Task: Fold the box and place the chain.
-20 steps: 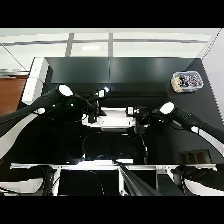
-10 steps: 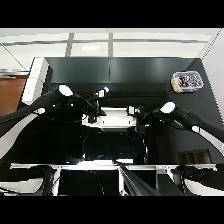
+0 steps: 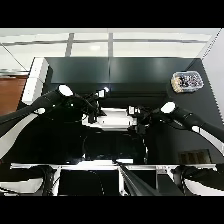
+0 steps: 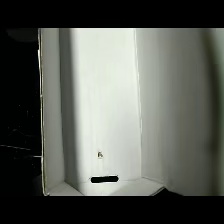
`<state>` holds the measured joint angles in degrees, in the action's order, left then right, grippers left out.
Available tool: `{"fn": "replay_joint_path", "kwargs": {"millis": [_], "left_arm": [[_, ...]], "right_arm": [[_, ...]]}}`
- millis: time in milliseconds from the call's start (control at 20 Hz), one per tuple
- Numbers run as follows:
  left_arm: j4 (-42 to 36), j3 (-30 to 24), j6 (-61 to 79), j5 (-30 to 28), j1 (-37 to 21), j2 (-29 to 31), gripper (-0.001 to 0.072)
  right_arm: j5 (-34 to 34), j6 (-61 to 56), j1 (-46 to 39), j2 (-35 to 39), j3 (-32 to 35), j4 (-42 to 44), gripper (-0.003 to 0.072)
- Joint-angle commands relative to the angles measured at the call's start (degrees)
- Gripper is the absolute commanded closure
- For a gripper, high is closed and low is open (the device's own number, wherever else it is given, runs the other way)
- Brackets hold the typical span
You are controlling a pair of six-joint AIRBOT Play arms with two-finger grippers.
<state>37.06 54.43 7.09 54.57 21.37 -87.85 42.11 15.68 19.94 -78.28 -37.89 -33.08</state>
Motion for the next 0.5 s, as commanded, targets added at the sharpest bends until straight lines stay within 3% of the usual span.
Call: {"fn": "replay_joint_path", "kwargs": {"millis": [0, 50, 200, 450], "left_arm": [[0.0, 0.02, -0.02, 0.33, -0.07, 0.11, 0.0499], [0.0, 0.04, -0.11, 0.57, -0.09, 0.52, 0.0334], [0.44, 0.2, -5.03, 2.05, -1.75, 4.22, 0.0066], [12.33, 0.17, -16.9, 7.21, -7.04, 14.19, 0.0063]], "right_arm": [[-0.15, -0.07, 0.07, 0.02, -0.07, -0.04, 0.0264], [-0.15, -0.09, 0.07, 0.04, -0.07, -0.04, 0.0264], [-0.07, -0.04, 0.07, 0.04, -0.07, -0.11, 0.0264], [1.81, 0.9, 0.07, 0.02, -0.04, -1.29, 0.0265]]}}
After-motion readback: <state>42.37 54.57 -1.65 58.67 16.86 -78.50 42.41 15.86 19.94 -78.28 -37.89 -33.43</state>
